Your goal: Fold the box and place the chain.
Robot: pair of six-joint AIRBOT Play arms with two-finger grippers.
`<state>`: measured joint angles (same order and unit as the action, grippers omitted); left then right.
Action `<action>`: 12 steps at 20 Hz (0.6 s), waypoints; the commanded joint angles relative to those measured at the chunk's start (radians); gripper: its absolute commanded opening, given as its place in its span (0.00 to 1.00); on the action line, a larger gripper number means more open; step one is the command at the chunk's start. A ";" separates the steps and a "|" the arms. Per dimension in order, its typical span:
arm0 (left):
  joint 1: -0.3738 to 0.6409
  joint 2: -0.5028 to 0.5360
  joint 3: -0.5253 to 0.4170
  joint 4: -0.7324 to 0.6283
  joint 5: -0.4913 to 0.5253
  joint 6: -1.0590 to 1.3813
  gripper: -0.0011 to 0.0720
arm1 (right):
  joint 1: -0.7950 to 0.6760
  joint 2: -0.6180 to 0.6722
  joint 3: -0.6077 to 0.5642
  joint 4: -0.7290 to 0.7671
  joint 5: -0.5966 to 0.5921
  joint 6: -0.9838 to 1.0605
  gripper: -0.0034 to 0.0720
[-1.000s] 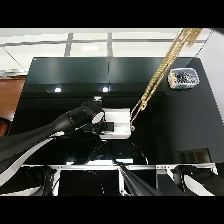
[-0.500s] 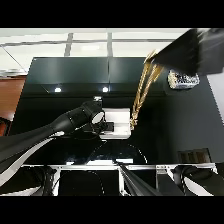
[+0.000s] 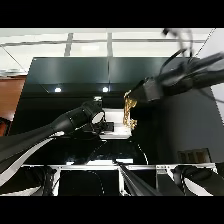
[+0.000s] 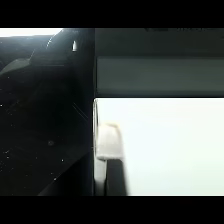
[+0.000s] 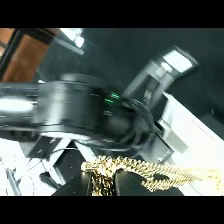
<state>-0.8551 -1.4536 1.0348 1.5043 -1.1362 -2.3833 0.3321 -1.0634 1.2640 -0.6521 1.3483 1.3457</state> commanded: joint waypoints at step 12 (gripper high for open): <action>0.000 -0.001 0.000 0.001 0.000 0.000 0.05 | -0.155 0.047 -0.444 -0.116 -0.128 -0.109 0.47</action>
<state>-0.8551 -1.4536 1.0348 1.5051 -1.1362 -2.3833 0.2897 -1.0462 0.8288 -0.6960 1.1267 1.3121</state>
